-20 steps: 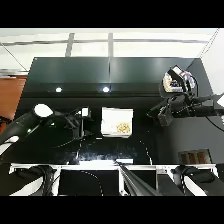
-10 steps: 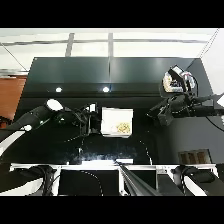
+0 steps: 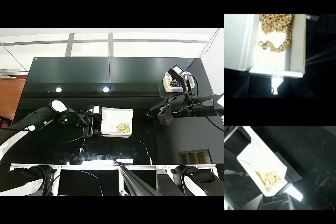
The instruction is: Fold the box and place the chain.
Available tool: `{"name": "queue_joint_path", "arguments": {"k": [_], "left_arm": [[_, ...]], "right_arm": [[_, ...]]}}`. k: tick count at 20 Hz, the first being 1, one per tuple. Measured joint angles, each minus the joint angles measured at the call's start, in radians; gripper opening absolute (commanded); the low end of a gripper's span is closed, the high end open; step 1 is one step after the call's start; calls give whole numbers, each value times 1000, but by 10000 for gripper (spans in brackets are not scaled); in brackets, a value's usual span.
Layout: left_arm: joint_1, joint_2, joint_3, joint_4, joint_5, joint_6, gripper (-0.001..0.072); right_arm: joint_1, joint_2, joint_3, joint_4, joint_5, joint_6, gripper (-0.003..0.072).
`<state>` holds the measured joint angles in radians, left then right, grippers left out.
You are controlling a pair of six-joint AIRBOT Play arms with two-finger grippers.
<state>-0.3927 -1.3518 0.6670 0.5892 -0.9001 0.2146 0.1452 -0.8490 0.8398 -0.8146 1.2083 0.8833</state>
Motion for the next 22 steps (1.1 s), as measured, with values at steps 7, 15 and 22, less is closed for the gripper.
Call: {"name": "queue_joint_path", "arguments": {"k": [7, 15, 22], "left_arm": [[-21, -11, 0, -29, 20, 23, 635], [-24, -18, 0, -37, 26, 29, 492], [-24, -18, 0, -37, 26, 29, 492]], "right_arm": [[0, 0, 0, 2, -3, 0, 382], [1, -9, -26, 8, -176, 15, 503], [116, -218, -3, 47, -437, 163, 713]]}}
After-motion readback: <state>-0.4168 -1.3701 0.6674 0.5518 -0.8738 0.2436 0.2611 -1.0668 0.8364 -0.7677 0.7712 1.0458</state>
